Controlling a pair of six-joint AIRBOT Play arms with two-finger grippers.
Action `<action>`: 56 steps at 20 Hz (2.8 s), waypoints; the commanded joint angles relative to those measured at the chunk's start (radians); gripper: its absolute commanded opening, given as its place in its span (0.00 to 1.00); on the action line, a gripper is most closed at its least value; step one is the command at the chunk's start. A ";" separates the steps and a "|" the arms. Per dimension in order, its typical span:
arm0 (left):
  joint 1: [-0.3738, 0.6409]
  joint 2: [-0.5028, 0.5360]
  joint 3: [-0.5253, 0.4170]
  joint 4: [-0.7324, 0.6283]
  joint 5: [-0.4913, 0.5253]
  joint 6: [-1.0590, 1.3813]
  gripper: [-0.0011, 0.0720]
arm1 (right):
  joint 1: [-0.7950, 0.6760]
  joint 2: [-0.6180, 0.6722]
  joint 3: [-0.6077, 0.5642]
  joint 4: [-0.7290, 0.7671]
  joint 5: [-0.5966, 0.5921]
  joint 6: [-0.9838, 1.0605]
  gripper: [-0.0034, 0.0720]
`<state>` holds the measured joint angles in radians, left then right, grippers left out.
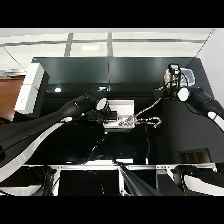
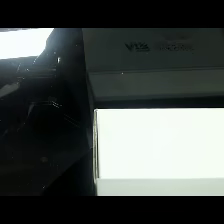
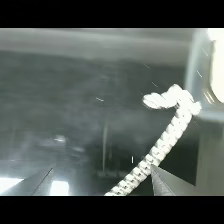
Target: Fold the box and place the chain.
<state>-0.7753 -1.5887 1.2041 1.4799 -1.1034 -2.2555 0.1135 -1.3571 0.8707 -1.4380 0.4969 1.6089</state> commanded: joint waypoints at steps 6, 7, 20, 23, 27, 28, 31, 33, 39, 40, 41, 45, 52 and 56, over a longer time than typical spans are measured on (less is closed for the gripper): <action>0.000 0.000 0.001 0.000 -0.001 0.000 0.06 | 0.003 -0.086 0.061 -0.269 0.111 0.546 0.97; 0.000 0.000 0.001 0.000 -0.001 0.000 0.06 | 0.003 -0.088 0.061 -0.274 0.109 0.546 0.84; 0.000 0.000 0.001 0.000 0.001 0.000 0.06 | 0.063 -0.121 0.063 -0.395 0.121 0.546 0.76; 0.000 0.000 0.001 0.000 0.003 0.000 0.06 | 0.063 -0.121 0.063 -0.392 0.142 0.546 0.66; 0.000 0.000 0.001 0.000 0.003 0.000 0.06 | 0.063 -0.121 0.063 -0.374 0.158 0.545 0.17; 0.000 0.000 0.001 0.000 0.002 0.000 0.06 | 0.063 -0.121 0.063 -0.360 0.158 0.545 0.07; 0.000 0.000 0.001 0.000 0.002 0.000 0.06 | 0.063 -0.115 0.063 -0.330 0.182 0.544 0.07; 0.000 0.000 0.001 0.000 0.002 0.000 0.06 | 0.063 -0.086 0.064 -0.324 0.224 0.528 0.07; 0.000 0.000 0.001 0.000 0.003 0.000 0.06 | 0.063 0.192 0.066 -0.146 0.404 0.220 0.07; 0.000 0.000 0.001 0.000 0.003 0.000 0.06 | 0.063 0.253 0.066 -0.097 0.449 0.171 0.07; 0.000 0.000 0.001 0.000 0.003 0.000 0.06 | 0.063 0.321 0.066 -0.024 0.498 0.114 0.07; 0.000 0.000 0.001 0.000 0.003 0.000 0.06 | 0.063 0.523 0.066 0.288 0.612 -0.001 0.07; 0.000 0.000 0.001 0.000 0.002 0.000 0.06 | 0.130 0.556 0.066 0.787 0.572 -0.256 0.07; 0.000 0.000 0.001 0.000 0.002 0.000 0.06 | 0.240 0.525 0.065 0.720 0.493 -0.251 0.07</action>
<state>-0.7753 -1.5887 1.2041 1.4796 -1.1011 -2.2555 0.2893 -0.8173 0.9360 -0.7315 1.0443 1.3827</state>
